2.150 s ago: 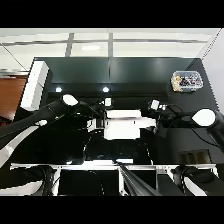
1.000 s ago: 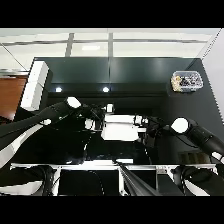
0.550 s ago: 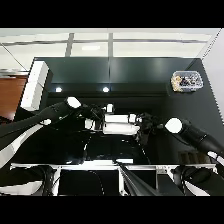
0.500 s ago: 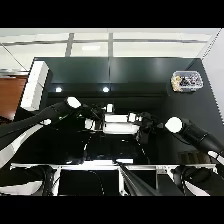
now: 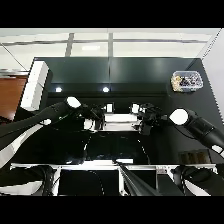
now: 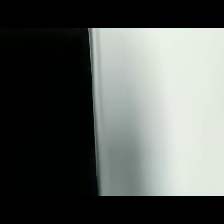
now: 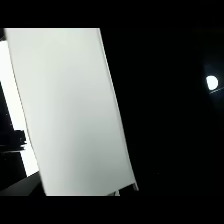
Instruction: Fold the box and place the chain.
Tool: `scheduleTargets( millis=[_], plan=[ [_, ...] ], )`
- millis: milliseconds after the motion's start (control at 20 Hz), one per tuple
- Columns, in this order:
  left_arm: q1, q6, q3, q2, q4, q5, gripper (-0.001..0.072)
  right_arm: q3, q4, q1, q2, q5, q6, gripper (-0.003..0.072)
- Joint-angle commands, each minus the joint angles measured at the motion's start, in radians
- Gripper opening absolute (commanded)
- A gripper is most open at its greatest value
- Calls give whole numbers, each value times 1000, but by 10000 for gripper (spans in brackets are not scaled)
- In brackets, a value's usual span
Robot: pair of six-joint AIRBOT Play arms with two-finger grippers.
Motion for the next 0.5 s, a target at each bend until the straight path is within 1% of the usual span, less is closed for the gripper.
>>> scheduleTargets(
  millis=[0,150,350,450],
  plan=[
    [0,-1,0,0,-1,2,26,4,33,-23,-2,5,-19,717],
    [0,-1,0,0,-2,2,26,3,118,-32,-15,53,-135,717],
    [0,-1,0,0,-4,2,26,3,143,-48,-72,69,-196,717],
    [0,-1,0,0,-4,2,26,3,190,-69,-99,81,-249,717]
  ],
)
